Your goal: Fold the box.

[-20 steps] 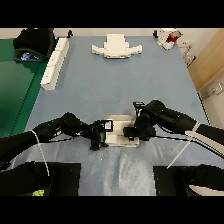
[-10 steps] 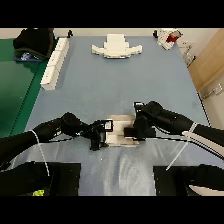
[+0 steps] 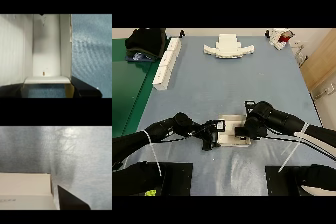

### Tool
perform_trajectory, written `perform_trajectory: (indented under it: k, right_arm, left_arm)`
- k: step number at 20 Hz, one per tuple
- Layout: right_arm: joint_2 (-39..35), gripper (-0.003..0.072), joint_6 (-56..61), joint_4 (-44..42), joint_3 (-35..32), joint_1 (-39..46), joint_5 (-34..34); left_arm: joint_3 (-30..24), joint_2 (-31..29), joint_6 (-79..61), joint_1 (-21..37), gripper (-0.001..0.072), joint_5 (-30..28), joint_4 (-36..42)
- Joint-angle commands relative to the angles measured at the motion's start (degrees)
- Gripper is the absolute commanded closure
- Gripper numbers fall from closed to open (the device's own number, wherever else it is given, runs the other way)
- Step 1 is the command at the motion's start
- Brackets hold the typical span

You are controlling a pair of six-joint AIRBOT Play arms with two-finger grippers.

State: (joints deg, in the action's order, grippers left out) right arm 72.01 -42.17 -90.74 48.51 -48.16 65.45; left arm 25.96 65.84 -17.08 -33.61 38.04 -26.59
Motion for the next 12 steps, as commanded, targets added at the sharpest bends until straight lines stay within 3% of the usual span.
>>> perform_trajectory:
  k: [1,3,6,9,10,11,12]
  right_arm:
    - [-0.1,0.0306,0.2,0.5,0.4,-0.1,0.1]
    - [0.0,0.0310,0.2,0.5,0.4,-0.1,0.2]
    - [0.0,0.0601,0.2,0.5,0.4,-0.1,0.3]
    - [0.0,0.0681,0.4,0.5,0.4,-0.1,0.3]
    - [0.0,0.0681,0.3,0.5,0.4,-0.1,0.3]
    - [0.0,0.0607,0.3,0.5,0.4,-0.1,0.0]
    - [-0.1,0.0384,0.3,0.5,0.4,-0.1,0.0]
  left_arm:
    - [0.0,0.0,0.0,0.0,0.0210,0.0,0.0]
    - [0.0,0.0,0.0,0.0,0.0210,0.0,0.0]
    - [0.0,0.0,0.0,0.0,0.0210,0.0,0.0]
    - [0.0,0.0,0.0,0.0,0.0210,0.0,0.0]
    - [0.0,0.0,0.0,0.0,0.0210,0.0,0.0]
    - [0.0,0.0,0.0,0.0,0.0210,0.0,0.0]
    - [0.0,0.0,0.0,0.0,0.0210,0.0,0.0]
